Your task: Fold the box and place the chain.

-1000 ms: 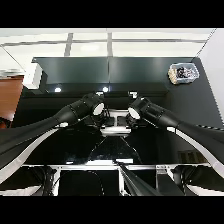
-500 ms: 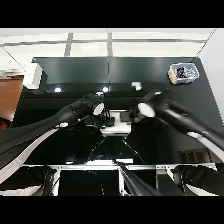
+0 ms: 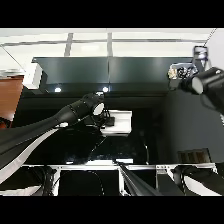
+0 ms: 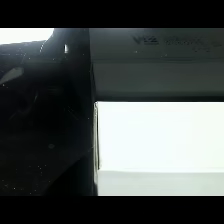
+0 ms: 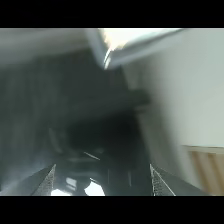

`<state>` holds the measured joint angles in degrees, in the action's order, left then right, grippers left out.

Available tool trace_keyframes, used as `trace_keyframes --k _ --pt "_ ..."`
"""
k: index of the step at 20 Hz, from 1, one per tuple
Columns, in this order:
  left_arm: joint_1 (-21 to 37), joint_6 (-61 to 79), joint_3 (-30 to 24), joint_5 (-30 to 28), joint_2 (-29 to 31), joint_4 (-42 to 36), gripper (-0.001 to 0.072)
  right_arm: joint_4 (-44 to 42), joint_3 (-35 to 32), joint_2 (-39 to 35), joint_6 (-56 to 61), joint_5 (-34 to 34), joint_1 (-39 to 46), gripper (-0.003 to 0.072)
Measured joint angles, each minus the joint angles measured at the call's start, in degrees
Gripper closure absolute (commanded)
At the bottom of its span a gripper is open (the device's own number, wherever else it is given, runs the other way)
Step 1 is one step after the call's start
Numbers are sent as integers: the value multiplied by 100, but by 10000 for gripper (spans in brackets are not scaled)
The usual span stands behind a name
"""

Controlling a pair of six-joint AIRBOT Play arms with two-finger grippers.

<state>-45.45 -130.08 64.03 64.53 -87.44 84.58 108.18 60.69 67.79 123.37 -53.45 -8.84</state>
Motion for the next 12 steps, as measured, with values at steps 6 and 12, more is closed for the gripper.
trace_keyframes --k 6,12 --pt "0 0 0 0 0 0 681 -811 2544 2404 -111 164 1419 145" --pt "0 -2 0 4 0 0 681 -1445 4675 4365 -188 -564 1788 144"
